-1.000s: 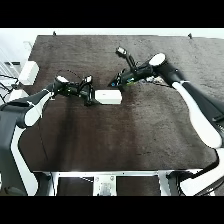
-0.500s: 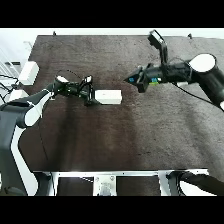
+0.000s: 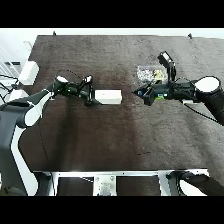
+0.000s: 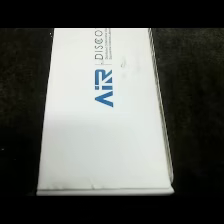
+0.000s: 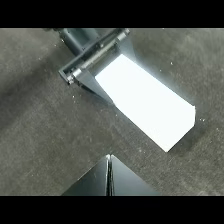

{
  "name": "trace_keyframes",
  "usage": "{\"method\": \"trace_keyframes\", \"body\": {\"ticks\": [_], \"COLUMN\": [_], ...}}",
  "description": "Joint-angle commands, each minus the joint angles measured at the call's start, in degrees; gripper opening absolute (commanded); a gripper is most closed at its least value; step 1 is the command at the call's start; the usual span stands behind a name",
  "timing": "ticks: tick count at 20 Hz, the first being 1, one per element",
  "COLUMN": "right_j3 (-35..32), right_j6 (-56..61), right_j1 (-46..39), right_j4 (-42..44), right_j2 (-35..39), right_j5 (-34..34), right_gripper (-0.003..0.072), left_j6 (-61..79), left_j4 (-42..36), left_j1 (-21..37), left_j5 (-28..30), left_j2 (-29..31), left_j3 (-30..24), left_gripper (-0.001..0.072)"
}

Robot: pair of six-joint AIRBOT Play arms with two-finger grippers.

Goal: Fold the box and place the chain.

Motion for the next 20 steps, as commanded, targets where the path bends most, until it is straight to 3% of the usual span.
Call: {"method": "trace_keyframes", "body": {"ticks": [1, 5, 7, 10, 13, 18, 20], "right_j3": [-0.7, -0.7, -0.7, -0.7, -0.7, -0.7, -0.7], "right_j6": [0.4, 0.9, 1.8, 1.8, 1.8, 1.8, 1.8], "right_j1": [-0.2, -0.9, -1.6, -1.8, -1.8, -1.8, -1.8], "right_j4": [0.4, 1.5, 1.9, 2.0, 2.6, 3.9, 3.8], "right_j2": [0.3, 0.3, 0.3, 0.3, 0.3, 0.3, 0.3], "right_j5": [-0.2, -0.2, -0.5, -0.7, -1.6, -3.9, -4.3], "right_gripper": [0.0016, 0.0015, 0.0015, 0.0016, 0.0016, 0.0016, 0.0016], "left_j6": [-2.6, -11.1, -15.0, -26.7, -36.9, -39.9, -40.7], "left_j4": [-1.1, -1.6, -1.7, -1.9, -2.0, -1.9, -1.8], "left_j1": [0.3, 3.1, 6.4, 12.6, 17.1, 18.5, 18.7], "left_j5": [-0.8, -0.8, 3.2, 22.3, 41.2, 53.4, 55.1], "left_j2": [1.1, 7.3, 11.7, 17.0, 17.4, 13.3, 11.6], "left_j3": [0.1, 0.5, 0.5, 0.5, 0.5, -0.1, -0.1], "left_gripper": [0.0030, 0.0017, 0.0015, 0.0015, 0.0017, 0.0017, 0.0017]}}
